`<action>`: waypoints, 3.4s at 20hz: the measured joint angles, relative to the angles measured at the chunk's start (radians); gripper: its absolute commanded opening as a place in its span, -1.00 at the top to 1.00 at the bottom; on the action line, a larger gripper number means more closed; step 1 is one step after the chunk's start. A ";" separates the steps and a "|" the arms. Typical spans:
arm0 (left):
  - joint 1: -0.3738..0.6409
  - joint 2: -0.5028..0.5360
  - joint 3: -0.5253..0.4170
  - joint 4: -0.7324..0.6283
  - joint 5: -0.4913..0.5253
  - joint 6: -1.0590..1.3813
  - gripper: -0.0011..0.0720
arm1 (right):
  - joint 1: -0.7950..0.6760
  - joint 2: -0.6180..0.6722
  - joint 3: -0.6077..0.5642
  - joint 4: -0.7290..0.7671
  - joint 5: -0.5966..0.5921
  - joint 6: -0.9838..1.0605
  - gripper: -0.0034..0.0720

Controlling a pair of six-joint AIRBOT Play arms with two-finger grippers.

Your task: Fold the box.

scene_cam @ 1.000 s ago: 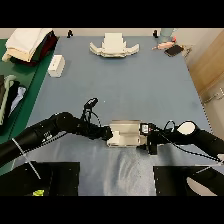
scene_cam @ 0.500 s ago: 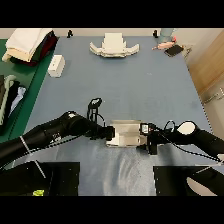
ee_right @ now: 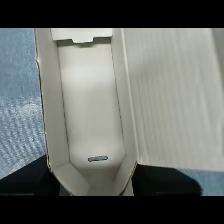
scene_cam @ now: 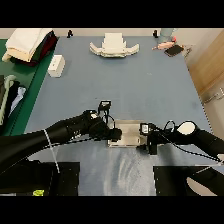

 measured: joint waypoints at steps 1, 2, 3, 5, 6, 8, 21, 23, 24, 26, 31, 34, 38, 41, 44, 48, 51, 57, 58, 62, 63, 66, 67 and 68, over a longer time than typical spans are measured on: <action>-0.002 -0.011 0.007 0.009 -0.012 -0.016 -0.48 | 0.000 0.000 0.000 0.000 0.000 0.000 -0.45; -0.003 -0.022 0.014 0.014 -0.024 -0.032 -0.46 | 0.000 0.000 0.000 0.000 0.000 0.000 -0.45; -0.005 -0.035 0.026 0.020 -0.037 -0.047 -0.46 | 0.000 0.000 0.000 0.000 0.000 0.000 -0.45; -0.009 -0.064 0.054 0.027 -0.060 -0.067 -0.46 | 0.000 0.000 0.000 0.000 0.000 0.000 -0.45; -0.010 -0.080 0.071 0.031 -0.073 -0.074 -0.46 | 0.000 0.000 0.000 0.000 0.000 0.000 -0.45; -0.023 -0.117 0.110 0.048 -0.104 -0.087 -0.46 | 0.000 0.000 0.000 0.000 0.000 0.000 -0.45; -0.065 -0.207 0.185 0.093 -0.179 -0.142 0.60 | 0.000 0.000 0.000 0.000 -0.001 0.000 -0.45; -0.065 -0.208 0.185 0.097 -0.179 -0.150 0.94 | 0.000 0.000 0.000 0.000 -0.001 0.000 -0.45; -0.064 -0.208 0.185 0.098 -0.178 -0.152 0.94 | 0.000 0.000 0.000 -0.001 -0.001 0.000 -0.45; -0.064 -0.208 0.185 0.098 -0.178 -0.153 0.94 | 0.000 0.000 0.000 -0.001 -0.001 0.000 -0.45; -0.064 -0.208 0.185 0.098 -0.181 -0.156 0.00 | 0.000 0.000 0.000 -0.001 -0.001 0.000 -0.45; -0.064 -0.209 0.185 0.097 -0.188 -0.156 -0.70 | 0.000 0.000 0.000 0.000 0.000 0.000 -0.45; -0.064 -0.207 0.193 0.098 -0.189 -0.156 -0.70 | 0.000 0.000 0.000 0.000 0.000 0.000 -0.46; -0.063 -0.206 0.221 0.098 -0.225 -0.156 -0.71 | 0.000 0.000 0.000 0.000 0.000 0.000 -0.45; -0.063 -0.192 0.273 0.100 -0.313 -0.135 -0.70 | 0.000 0.000 0.000 0.000 0.000 0.000 -0.45; -0.063 -0.130 0.351 0.120 -0.467 -0.094 -0.40 | 0.000 0.000 0.000 0.000 0.000 0.000 -0.45; -0.063 -0.065 0.393 0.135 -0.566 -0.047 0.93 | 0.000 0.000 0.000 0.000 0.000 0.000 -0.45; -0.063 0.013 0.418 0.222 -0.600 0.126 0.94 | 0.000 0.000 0.000 0.000 0.000 0.000 -0.45; -0.062 0.018 0.418 0.236 -0.586 0.169 0.94 | 0.000 0.000 0.000 0.000 0.000 0.000 -0.45; -0.012 0.090 0.357 0.238 -0.514 0.435 0.95 | 0.000 0.000 0.000 0.000 0.000 0.000 -0.45; 0.012 0.129 0.313 0.221 -0.484 0.527 0.95 | 0.000 0.000 0.000 0.000 0.000 0.000 -0.45; 0.106 0.288 0.109 0.071 -0.335 0.883 0.38 | 0.000 0.000 0.000 0.000 0.000 0.000 -0.45; 0.141 0.338 0.034 0.005 -0.282 1.016 -0.82 | 0.000 0.000 0.000 0.000 0.000 0.000 -0.45; 0.175 0.384 -0.043 -0.071 -0.222 1.149 -0.95 | 0.000 0.000 0.000 0.000 0.000 0.000 -0.46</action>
